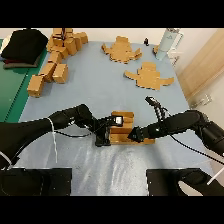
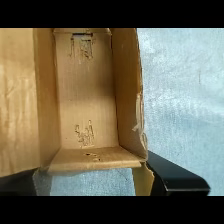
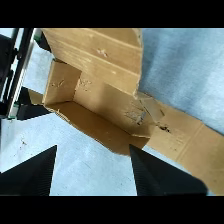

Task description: Fold the box.

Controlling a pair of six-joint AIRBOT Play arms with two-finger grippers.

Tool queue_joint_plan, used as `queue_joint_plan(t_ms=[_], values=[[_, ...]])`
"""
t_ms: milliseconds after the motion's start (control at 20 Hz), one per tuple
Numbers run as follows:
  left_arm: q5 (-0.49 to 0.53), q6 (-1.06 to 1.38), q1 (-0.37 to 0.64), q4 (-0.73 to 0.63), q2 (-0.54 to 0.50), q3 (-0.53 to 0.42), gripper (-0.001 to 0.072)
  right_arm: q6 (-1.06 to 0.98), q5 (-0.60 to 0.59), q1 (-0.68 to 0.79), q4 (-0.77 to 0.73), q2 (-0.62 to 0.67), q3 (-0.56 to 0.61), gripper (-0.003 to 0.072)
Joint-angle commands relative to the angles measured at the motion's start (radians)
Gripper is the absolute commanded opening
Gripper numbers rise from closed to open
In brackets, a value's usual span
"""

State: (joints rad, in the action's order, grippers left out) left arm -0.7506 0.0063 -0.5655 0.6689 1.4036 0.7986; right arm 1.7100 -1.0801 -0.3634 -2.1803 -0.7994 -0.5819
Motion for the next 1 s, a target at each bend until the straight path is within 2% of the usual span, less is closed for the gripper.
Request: queue_joint_plan(t_ms=[0, 50, 100, 150, 450, 500, 550, 600, 750, 950], values=[[0.039, -0.008, 0.0, -0.011, -0.001, 0.0, 0.0705, 0.0, 0.0, 0.0, 0.0, 0.001, 0.0, 0.0698], [0.037, -0.01, 0.0, -0.011, -0.001, 0.0, 0.0694, 0.0, 0.0, 0.0, 0.0, 0.001, 0.0, 0.0698], [0.037, -0.029, 0.0, -0.01, -0.001, 0.0, 0.0534, 0.0, -0.001, 0.0, 0.0, 0.001, 0.0, 0.0698], [0.035, -0.03, 0.0, -0.01, -0.001, 0.0, 0.0406, 0.0, -0.001, 0.0, 0.0, 0.001, 0.0, 0.0698], [0.037, -0.029, 0.0, -0.01, -0.001, 0.0, 0.041, 0.0, 0.009, 0.0, 0.0, 0.0, 0.0, 0.0696], [0.036, -0.028, 0.0, -0.01, -0.001, 0.0, 0.041, -0.002, 0.02, 0.0, -0.004, 0.0, -0.001, 0.0603], [0.036, -0.029, 0.0, -0.01, -0.001, 0.0, 0.0409, -0.002, 0.032, 0.0, -0.023, 0.0, -0.001, 0.0243], [0.036, -0.029, 0.0, -0.01, -0.001, 0.0, 0.0409, -0.001, 0.061, -0.001, -0.051, 0.0, -0.001, 0.001], [0.037, -0.029, 0.0, -0.01, -0.001, 0.0, 0.0409, 0.0, 0.168, -0.015, -0.081, -0.034, -0.032, 0.0006], [0.037, -0.029, 0.0, -0.011, -0.001, 0.0, 0.0409, 0.085, 0.218, -0.014, -0.074, -0.262, -0.177, 0.0005]])
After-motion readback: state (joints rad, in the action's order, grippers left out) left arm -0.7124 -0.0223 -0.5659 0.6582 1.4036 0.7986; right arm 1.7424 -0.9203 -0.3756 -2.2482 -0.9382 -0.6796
